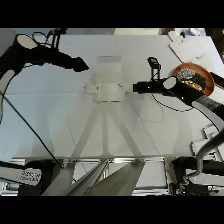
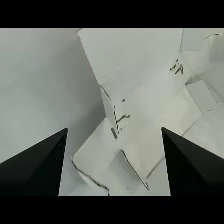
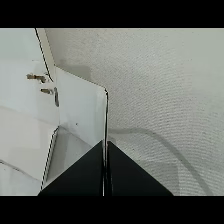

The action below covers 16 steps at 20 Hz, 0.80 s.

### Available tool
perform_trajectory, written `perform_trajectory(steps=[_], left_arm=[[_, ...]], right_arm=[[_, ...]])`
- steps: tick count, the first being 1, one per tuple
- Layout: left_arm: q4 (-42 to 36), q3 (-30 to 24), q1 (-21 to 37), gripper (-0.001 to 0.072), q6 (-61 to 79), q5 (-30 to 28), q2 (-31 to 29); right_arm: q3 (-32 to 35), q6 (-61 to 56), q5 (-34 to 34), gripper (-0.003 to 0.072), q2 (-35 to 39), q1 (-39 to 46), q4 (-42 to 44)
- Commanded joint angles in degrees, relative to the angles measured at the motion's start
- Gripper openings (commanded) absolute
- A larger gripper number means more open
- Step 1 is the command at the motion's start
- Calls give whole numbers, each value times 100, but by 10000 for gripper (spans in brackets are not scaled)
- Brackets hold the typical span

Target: Fold the box and place the chain.

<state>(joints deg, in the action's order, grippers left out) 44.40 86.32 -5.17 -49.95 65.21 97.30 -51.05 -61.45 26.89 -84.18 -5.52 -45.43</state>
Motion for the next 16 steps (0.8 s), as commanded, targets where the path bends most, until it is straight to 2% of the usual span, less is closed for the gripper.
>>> perform_trajectory(steps=[1,6,11,16], left_arm=[[-745,708,-28,645,890,297,1086],[-758,1853,-227,644,857,1172,2031],[-715,1908,-535,644,1075,1200,2149],[-516,1908,-675,629,1416,1615,2149]], right_arm=[[2,0,2,12,-4,-7,0],[2,0,2,12,-4,-7,2],[2,0,2,12,-4,-7,0],[2,0,2,12,-4,-7,2]])
